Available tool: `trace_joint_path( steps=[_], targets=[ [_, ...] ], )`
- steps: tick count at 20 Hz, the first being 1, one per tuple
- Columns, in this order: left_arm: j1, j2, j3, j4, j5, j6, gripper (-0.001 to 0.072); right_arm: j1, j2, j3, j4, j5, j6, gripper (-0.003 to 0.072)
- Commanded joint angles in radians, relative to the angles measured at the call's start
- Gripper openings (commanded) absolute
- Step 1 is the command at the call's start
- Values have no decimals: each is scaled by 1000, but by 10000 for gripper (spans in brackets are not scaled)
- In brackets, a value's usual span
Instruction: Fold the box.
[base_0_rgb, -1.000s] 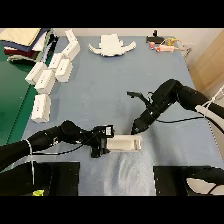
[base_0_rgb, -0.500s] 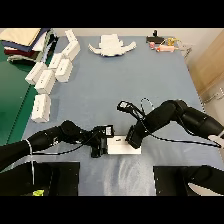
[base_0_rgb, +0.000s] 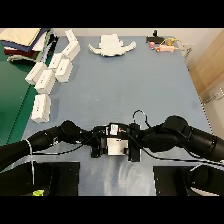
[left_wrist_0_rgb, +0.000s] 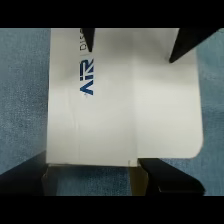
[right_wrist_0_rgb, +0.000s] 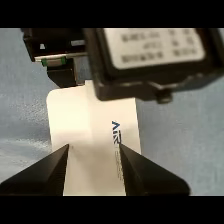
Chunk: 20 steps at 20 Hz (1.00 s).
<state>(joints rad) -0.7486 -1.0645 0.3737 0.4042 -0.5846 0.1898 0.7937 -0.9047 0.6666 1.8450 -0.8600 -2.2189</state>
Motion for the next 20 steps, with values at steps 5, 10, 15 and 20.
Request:
trace_joint_path(
  steps=[5, 10, 15, 20],
  targets=[
    [0, -1, 1, 0, 0, 0, 342, 62, -37, -11, -190, 61, -3, 520],
    [0, -1, 1, 0, 0, 0, 342, 62, -56, -10, -194, 120, -23, 519],
    [0, -1, 1, 0, 0, 0, 342, 62, -49, -6, -246, 117, -23, 518],
    [0, -1, 1, 0, 0, 0, 342, 62, -35, 37, -249, 110, -23, 518]
  ],
)
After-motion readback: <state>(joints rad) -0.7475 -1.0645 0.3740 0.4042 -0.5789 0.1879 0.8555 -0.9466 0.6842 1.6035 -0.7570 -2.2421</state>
